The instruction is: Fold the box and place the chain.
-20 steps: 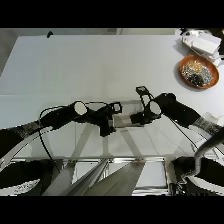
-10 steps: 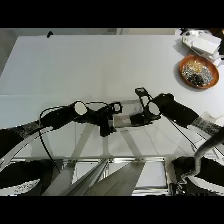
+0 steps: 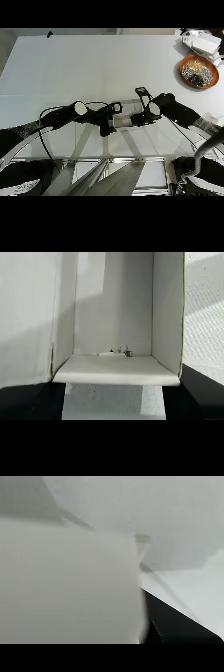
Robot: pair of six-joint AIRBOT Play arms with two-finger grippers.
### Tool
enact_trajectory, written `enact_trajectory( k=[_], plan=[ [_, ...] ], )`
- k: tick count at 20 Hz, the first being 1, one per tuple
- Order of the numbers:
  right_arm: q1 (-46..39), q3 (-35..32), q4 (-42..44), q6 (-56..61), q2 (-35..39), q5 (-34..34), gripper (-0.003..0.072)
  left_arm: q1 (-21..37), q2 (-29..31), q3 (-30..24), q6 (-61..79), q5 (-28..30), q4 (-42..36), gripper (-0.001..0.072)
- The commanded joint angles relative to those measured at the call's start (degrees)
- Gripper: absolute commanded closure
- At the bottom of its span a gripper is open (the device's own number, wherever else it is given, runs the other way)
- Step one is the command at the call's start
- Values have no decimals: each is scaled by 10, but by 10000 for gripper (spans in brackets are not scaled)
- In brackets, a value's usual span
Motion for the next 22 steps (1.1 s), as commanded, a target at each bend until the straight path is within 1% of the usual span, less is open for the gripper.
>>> enact_trajectory(
  k=[1,3,4,5,6,7,9,11,12,13,14,17,20,22],
  plan=[
    [0,0,-31,-11,37,8,295,0,0,0,-1,0,0,376],
    [-2,3,-80,-16,74,34,290,0,0,0,-1,0,0,376],
    [-10,10,-91,-27,92,53,285,0,0,0,-1,0,0,376],
    [-23,23,-96,-42,109,69,266,0,0,0,-1,0,0,376],
    [-43,43,-96,-68,125,83,218,0,0,0,-1,0,0,376],
    [-67,66,-96,-90,138,90,206,0,0,0,-1,0,0,376],
    [-136,111,-97,-134,148,75,223,0,0,0,-1,0,0,376],
    [-233,135,-98,-185,139,-6,234,0,0,0,-1,0,0,376],
    [-289,147,-97,-203,122,-48,235,0,0,0,-1,0,0,376],
    [-338,165,-97,-218,97,-68,235,0,0,0,-1,0,0,376],
    [-387,190,-96,-237,62,-74,235,0,0,0,-1,0,0,376],
    [-499,275,-96,-265,-64,-48,235,0,0,0,-1,0,0,376],
    [-560,328,-95,-275,-166,-39,236,0,0,0,-1,0,0,376],
    [-579,350,-88,-275,-217,-41,236,0,0,0,0,0,0,376]
  ],
)
